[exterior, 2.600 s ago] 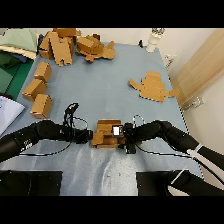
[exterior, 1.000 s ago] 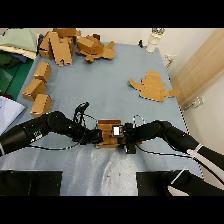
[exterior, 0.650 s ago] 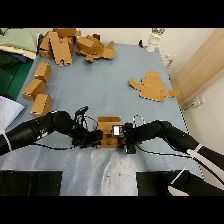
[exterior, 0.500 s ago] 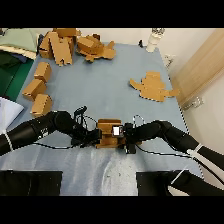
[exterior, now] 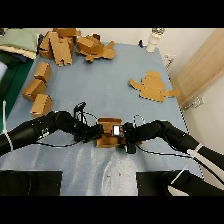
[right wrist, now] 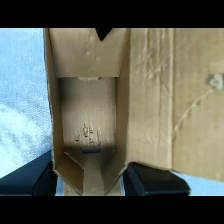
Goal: Fold the box.
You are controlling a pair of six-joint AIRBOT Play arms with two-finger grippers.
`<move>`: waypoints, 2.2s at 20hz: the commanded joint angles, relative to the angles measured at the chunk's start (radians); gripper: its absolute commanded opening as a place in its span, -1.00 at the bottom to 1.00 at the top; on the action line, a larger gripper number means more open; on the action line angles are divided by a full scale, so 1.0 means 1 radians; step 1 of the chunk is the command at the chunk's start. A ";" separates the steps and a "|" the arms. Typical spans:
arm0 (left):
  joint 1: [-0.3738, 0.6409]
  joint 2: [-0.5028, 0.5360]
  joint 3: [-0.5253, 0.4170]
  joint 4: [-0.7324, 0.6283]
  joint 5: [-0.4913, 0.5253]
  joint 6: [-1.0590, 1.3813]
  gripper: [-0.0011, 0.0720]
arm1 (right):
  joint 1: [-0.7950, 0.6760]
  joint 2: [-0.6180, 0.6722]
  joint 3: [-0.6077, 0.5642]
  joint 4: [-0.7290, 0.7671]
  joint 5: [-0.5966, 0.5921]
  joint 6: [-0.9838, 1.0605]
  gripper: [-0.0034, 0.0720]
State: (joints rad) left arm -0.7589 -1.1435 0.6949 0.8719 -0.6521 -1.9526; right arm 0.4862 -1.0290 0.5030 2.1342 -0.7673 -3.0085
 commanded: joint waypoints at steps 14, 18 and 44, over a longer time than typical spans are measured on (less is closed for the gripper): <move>-0.139 -0.078 0.208 0.451 -0.198 -0.430 -0.17 | 0.000 0.000 0.000 0.001 -0.001 0.000 0.53; -0.151 -0.078 0.222 0.475 -0.276 -0.442 -0.17 | 0.000 0.000 0.000 0.001 -0.001 0.000 0.53; -0.283 -0.305 0.378 0.613 -0.403 -0.529 -0.17 | 0.000 0.000 0.000 0.002 0.000 0.000 0.53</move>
State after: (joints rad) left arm -1.0348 -1.4258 1.0660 1.4799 -1.0466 -2.4748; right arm 0.4866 -1.0290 0.5030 2.1357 -0.7681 -3.0085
